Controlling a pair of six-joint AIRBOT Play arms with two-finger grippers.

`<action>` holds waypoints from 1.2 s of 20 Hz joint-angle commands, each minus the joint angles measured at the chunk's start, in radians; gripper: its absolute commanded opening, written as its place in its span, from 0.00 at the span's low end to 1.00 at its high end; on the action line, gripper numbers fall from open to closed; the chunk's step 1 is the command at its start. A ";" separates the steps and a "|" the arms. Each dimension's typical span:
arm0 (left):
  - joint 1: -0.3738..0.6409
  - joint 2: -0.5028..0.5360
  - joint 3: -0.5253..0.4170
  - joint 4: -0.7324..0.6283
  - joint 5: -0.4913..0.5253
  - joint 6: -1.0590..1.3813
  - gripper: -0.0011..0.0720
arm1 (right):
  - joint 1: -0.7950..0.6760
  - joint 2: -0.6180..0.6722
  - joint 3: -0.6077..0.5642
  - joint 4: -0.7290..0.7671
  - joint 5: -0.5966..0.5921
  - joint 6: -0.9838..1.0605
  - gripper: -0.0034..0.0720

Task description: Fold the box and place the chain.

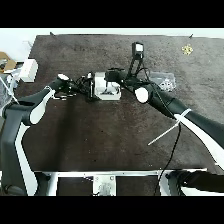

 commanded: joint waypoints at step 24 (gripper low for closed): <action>0.000 0.000 0.000 0.000 0.000 0.000 0.32 | -0.073 -0.083 0.001 -0.119 0.241 0.000 0.05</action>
